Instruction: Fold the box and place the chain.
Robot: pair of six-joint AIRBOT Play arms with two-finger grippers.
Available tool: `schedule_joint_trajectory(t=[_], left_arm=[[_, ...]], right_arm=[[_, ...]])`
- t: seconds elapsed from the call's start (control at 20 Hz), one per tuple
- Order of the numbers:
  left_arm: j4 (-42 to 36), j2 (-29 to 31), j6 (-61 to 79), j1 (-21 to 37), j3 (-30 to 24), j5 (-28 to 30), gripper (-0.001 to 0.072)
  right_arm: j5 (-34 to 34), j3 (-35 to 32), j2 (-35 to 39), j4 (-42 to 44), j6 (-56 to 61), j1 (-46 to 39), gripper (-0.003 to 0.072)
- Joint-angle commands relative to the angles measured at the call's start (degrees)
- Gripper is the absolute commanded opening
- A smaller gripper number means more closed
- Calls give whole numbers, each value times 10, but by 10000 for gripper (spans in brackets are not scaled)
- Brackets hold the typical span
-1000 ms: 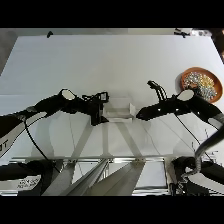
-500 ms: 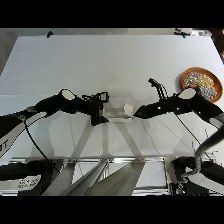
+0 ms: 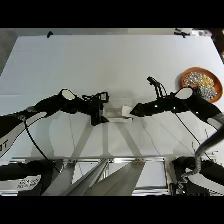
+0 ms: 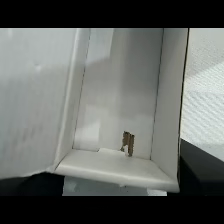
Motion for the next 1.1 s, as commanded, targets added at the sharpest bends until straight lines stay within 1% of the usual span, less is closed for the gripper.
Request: schedule_joint_trajectory(t=[0.0, 0.15, 0.25, 0.4, 0.6, 0.8, 0.95, 1.05], left_arm=[[0, 0, 0, 0, 0, 0, 383], [0, 0, 0, 0, 0, 0, 383], [0, 0, 0, 0, 0, 0, 383], [0, 0, 0, 0, 0, 0, 383], [0, 0, 0, 0, 0, 0, 383], [0, 0, 0, 0, 0, 0, 383], [0, 0, 0, 0, 0, 0, 383], [0, 0, 0, 0, 0, 0, 383]], right_arm=[[-43, 1, 0, -23, 56, 33, 453], [-69, 4, 0, -53, 108, 55, 447], [-83, 13, 0, -93, 153, 71, 442], [-87, 33, 0, -167, 230, 97, 440], [-97, 63, -5, -213, 295, 130, 423], [-73, 99, -38, -279, 366, 169, 423], [-26, 128, -52, -372, 447, 192, 423], [-2, 149, -61, -401, 479, 206, 423]])
